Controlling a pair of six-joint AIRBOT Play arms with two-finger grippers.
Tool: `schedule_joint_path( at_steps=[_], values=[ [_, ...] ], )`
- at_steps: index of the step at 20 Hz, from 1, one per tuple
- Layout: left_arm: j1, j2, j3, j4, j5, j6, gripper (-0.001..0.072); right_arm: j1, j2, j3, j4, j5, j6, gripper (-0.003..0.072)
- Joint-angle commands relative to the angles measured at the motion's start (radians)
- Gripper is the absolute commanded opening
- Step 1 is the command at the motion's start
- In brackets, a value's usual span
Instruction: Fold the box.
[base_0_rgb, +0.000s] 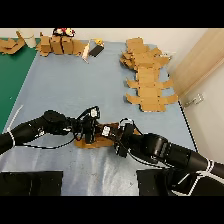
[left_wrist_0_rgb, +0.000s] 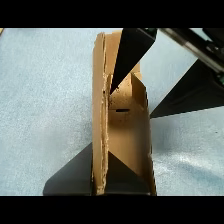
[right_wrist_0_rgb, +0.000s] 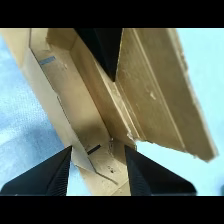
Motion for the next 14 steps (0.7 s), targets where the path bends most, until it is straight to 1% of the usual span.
schedule_joint_path(
  at_steps=[1,3,5,7,9,12,14],
  values=[
    [0.0,0.0,0.001,0.0,-0.001,0.0,0.001,-0.09,0.018,0.0,0.229,0.002,-0.259,0.0508],
    [0.0,0.0,0.001,0.0,-0.002,0.0,0.001,-0.163,0.034,0.0,0.384,-0.048,-0.45,0.0508],
    [0.0,0.0,0.001,0.0,-0.001,0.0,0.001,-0.233,0.042,0.0,0.504,-0.103,-0.592,0.0509],
    [0.0,0.0,0.001,0.0,-0.001,0.0,0.001,-0.299,0.047,0.0,0.587,-0.135,-0.72,0.072],
    [0.0,0.0,0.001,0.0,-0.002,0.0,0.001,-0.346,0.045,0.001,0.675,-0.137,-0.836,0.072],
    [0.0,0.0,0.001,0.0,-0.001,0.0,0.001,-0.36,0.044,0.001,0.668,-0.12,-0.851,0.072],
    [0.0,0.0,0.001,0.0,-0.001,0.0,0.001,-0.36,0.044,0.001,0.668,-0.087,-0.93,0.072]
  ],
)
